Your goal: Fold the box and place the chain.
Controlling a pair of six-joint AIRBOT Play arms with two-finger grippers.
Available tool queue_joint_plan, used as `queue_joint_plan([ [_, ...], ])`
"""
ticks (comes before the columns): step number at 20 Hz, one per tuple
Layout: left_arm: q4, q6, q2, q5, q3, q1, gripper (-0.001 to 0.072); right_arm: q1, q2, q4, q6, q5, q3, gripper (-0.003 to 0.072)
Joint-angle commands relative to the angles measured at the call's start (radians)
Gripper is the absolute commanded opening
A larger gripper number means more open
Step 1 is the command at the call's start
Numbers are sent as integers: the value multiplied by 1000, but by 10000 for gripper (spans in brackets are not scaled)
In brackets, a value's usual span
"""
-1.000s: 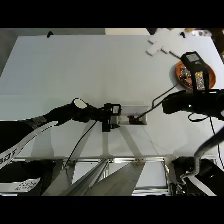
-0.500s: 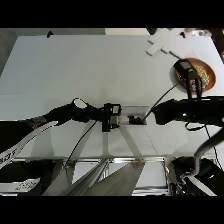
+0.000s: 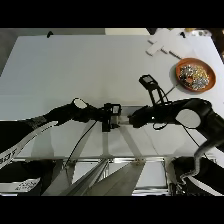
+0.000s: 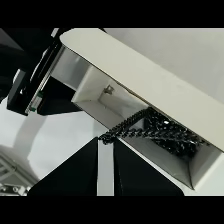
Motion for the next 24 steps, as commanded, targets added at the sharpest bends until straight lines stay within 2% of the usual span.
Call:
queue_joint_plan([
  [1, 0, 0, 0, 0, 0, 0, 11, 23, -52, 2, -8, -27, -4, 83],
  [3, 0, 0, 0, 0, 0, 0, 11, 23, -43, 3, -23, -18, 2, 191],
  [5, 0, 0, 0, 0, 0, 0, 11, 12, -26, 14, -92, 19, 35, 201],
  [8, 0, 0, 0, 0, 0, 0, 11, -44, 10, 16, -177, 96, 148, 201],
  [11, 0, 0, 0, 0, 0, 0, 11, -184, 15, 6, -191, 129, 270, 210],
  [14, 0, 0, 0, 0, 0, 0, 11, -382, 6, -60, -190, 118, 297, 282],
  [15, 0, 0, 0, 0, 0, 0, 11, -433, -11, -93, -190, 132, 297, 346],
  [16, 0, 0, 0, 0, 0, 0, 11, -475, -39, -119, -190, 150, 297, 462],
  [17, 0, 0, 0, 0, 0, 0, 11, -508, -79, -125, -190, 168, 297, 500],
  [19, 0, 0, 0, 0, 0, 0, 11, -542, -174, -129, -190, 184, 297, 489],
  [21, 0, 0, 0, 0, 0, 0, 11, -546, -270, -158, -188, 182, 297, 357],
  [24, 0, 0, 0, 0, 0, 0, 11, -546, -395, -189, -165, 194, 297, 355],
])
